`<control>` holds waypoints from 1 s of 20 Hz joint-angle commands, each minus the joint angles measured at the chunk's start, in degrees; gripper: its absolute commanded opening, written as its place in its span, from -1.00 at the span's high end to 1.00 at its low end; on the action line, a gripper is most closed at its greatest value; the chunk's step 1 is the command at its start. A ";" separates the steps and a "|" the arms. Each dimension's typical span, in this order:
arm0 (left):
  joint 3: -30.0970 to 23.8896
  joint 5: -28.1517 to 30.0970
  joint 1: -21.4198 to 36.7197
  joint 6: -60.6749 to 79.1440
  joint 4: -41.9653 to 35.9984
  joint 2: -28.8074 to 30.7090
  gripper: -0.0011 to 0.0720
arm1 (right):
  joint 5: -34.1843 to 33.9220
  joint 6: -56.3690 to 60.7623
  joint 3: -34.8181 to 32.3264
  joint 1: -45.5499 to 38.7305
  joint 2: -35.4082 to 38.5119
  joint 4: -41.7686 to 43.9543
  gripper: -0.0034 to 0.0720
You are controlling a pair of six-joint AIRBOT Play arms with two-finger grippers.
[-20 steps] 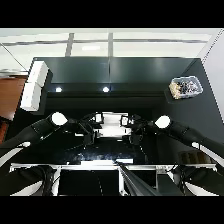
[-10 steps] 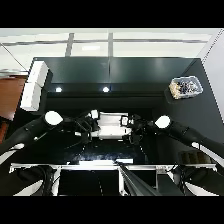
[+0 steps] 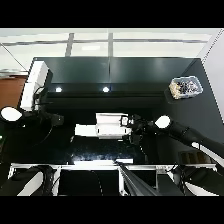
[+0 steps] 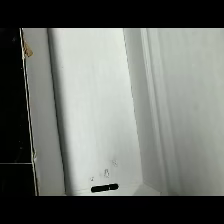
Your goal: Fold the box and place the chain.
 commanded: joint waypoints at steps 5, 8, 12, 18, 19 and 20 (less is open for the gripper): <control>-3.85 -6.84 3.56 -5.81 -11.32 -12.26 0.88 | 0.07 0.00 0.04 0.07 0.00 0.00 -0.47; -3.82 -5.22 -3.82 -3.21 -17.64 -17.44 0.89 | 0.07 0.00 0.04 0.07 0.00 0.00 -0.47; -3.50 -0.81 -10.14 -0.81 -21.38 -17.99 0.89 | 0.07 0.00 0.04 0.07 0.00 0.00 -0.47; -1.77 -2.89 -10.27 0.48 -23.65 -17.90 -0.72 | 0.07 0.00 0.04 0.07 0.00 0.00 -0.47; -1.31 -3.87 -10.27 0.48 -23.61 -17.90 -0.96 | 0.07 0.00 0.04 0.07 0.00 -0.02 -0.47; -0.79 -4.92 -10.27 0.48 -23.63 -17.90 -0.96 | 0.07 0.00 0.04 0.07 0.00 -0.02 -0.47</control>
